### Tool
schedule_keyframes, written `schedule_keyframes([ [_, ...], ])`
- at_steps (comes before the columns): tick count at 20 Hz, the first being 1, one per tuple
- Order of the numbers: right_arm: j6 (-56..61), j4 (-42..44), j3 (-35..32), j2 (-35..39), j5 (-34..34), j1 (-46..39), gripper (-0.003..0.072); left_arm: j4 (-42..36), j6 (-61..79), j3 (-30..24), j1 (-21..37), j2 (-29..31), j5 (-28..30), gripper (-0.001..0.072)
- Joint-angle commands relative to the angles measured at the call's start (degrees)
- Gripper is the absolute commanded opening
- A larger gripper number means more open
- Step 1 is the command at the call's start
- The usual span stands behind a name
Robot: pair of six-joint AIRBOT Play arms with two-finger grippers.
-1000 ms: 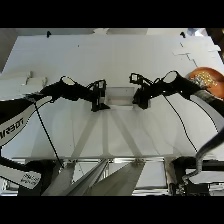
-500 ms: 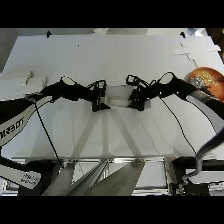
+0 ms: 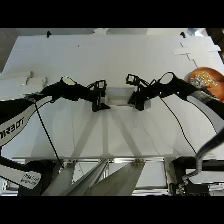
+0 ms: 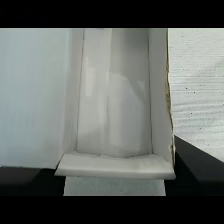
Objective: Fold the box and place the chain.
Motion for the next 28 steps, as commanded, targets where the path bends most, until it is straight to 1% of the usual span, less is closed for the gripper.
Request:
schedule_keyframes([
  [1, 5.6, 1.9, 0.0, 3.3, 1.2, -0.3, 0.0005, 0.0, 0.0, 0.0, 0.0, 0.0, -0.1, 0.0328],
  [5, 15.8, 0.5, 0.0, 10.9, 2.1, -2.9, 0.0005, 0.0, 0.0, 0.0, 0.0, 0.0, -0.1, 0.0328],
  [7, 21.7, -2.1, 0.0, 14.1, 2.1, -5.8, 0.0005, 0.0, 0.0, 0.0, 0.0, 0.0, -0.1, 0.0328],
  [10, 33.6, -10.4, 0.0, 16.5, 2.4, -11.3, 0.0004, 0.0, 0.0, 0.0, 0.0, 0.0, -0.1, 0.0328],
  [13, 43.2, -22.1, 0.0, 16.1, 6.3, -15.8, 0.0004, 0.0, 0.0, 0.0, 0.0, 0.0, -0.1, 0.0328],
  [14, 45.5, -24.6, -0.1, 15.6, 7.8, -16.7, 0.0004, 0.0, 0.0, 0.0, 0.0, 0.0, -0.1, 0.0328],
  [15, 46.7, -25.2, -0.4, 14.8, 8.9, -17.4, 0.0004, 0.0, 0.0, 0.0, 0.0, 0.0, -0.1, 0.0328],
  [18, 47.0, -23.9, -2.6, 12.3, 8.9, -17.5, 0.0003, 0.0, 0.0, 0.0, 0.0, 0.0, -0.1, 0.0328],
  [22, 46.9, -21.3, -5.6, 7.8, 7.2, -15.7, 0.0003, 0.0, 0.0, 0.0, 0.0, 0.0, -0.1, 0.0328],
  [26, 43.5, -14.2, -6.1, 5.5, 4.2, -14.0, 0.0003, 0.0, 0.0, 0.0, 0.0, 0.0, -0.1, 0.0328],
  [28, 43.5, -12.1, -6.1, 3.9, 3.3, -13.3, 0.0003, 0.0, 0.0, 0.0, 0.0, 0.0, -0.1, 0.0328],
])
